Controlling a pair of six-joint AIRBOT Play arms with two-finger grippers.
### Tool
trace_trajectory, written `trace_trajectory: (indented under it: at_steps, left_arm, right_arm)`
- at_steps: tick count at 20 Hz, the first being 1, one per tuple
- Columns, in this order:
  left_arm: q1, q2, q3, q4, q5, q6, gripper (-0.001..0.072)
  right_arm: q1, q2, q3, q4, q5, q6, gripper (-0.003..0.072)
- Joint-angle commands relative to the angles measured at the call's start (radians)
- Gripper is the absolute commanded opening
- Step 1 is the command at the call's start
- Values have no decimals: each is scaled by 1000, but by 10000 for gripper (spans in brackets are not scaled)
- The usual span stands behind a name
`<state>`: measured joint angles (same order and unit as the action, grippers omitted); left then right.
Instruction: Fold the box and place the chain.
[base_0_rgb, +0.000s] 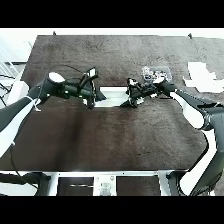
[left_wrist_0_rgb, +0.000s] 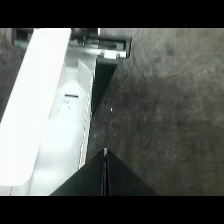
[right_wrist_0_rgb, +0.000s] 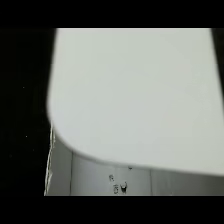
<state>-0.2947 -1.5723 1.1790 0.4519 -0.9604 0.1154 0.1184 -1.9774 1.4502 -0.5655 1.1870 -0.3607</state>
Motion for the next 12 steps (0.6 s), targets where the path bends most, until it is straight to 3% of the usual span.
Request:
trace_trajectory:
  at_steps: [1, 6, 12]
  left_arm:
    - [-27, -7, -35, 11, 179, 20, 15]
    - [-23, -143, 109, 13, 232, 42, 16]
    - [28, -192, 209, 3, 246, 41, 16]
  right_arm:
    - [0, 0, 0, 0, 0, 0, 587]
    - [1, 0, 0, 1, 0, 0, 587]
    - [1, 0, 0, 0, 0, 0, 587]
